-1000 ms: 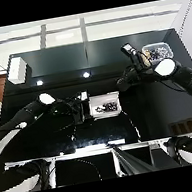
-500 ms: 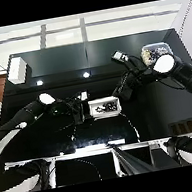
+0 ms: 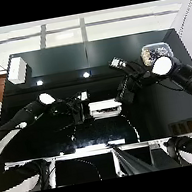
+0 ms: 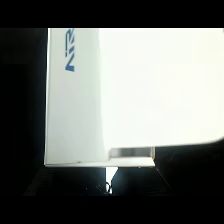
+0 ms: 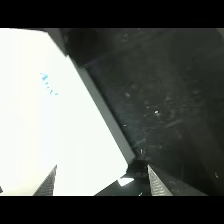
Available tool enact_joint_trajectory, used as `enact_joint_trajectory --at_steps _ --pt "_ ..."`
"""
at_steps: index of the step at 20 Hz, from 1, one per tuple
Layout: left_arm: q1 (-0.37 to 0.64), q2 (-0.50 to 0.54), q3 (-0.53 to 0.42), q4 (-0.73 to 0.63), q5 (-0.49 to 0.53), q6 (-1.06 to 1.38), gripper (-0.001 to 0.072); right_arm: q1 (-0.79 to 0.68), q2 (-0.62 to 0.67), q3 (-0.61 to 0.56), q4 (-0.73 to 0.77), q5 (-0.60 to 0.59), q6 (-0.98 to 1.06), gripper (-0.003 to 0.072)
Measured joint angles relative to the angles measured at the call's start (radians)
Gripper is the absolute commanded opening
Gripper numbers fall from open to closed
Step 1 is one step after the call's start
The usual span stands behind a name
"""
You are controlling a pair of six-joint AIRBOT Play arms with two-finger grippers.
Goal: Fold the box and place the chain.
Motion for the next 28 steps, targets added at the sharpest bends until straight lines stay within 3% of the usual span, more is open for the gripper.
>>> enact_joint_trajectory --at_steps 9,17,28 --pt "0.0 0.0 0.0 0.0 0.0 0.0 0.0457 0.032 0.0 -0.033 0.048 0.023 -0.209 0.071" --pt "0.0 0.0 0.0 0.0 0.0 0.0 0.0457 0.04 -0.001 -0.047 0.068 0.077 -0.257 0.071" --pt "0.0 0.0 0.0 0.0 0.0 0.0 0.0457 0.108 -0.032 -0.073 -0.029 -0.091 -0.215 0.071"
